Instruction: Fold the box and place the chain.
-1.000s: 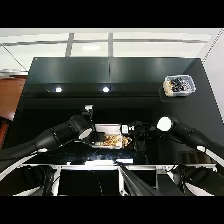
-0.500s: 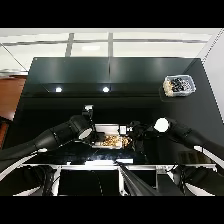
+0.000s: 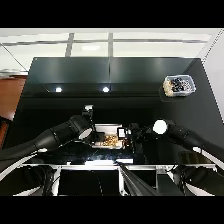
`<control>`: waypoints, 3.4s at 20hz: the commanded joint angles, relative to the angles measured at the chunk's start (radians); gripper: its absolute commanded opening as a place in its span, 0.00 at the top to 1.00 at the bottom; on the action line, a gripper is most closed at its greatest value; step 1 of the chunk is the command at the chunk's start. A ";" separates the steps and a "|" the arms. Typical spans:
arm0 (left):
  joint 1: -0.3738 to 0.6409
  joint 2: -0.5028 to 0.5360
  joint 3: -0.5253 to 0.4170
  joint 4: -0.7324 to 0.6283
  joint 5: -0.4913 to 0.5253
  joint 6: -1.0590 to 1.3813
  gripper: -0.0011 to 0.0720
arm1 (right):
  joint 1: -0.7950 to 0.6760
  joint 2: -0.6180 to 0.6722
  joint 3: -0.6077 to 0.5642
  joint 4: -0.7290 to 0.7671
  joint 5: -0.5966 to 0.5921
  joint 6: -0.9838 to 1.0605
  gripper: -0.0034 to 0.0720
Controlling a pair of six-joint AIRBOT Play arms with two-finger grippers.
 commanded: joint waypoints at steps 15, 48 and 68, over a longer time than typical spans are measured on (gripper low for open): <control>0.000 0.000 0.000 0.000 0.002 0.000 0.94 | -0.094 0.457 0.051 -0.161 0.180 0.599 0.93; 0.010 -0.044 0.070 0.030 0.033 -0.018 0.94 | -0.492 0.314 0.277 0.088 0.441 0.744 0.05; 0.717 0.550 -0.225 -0.578 -0.128 1.434 0.29 | -0.493 0.314 0.277 0.086 0.435 0.751 0.05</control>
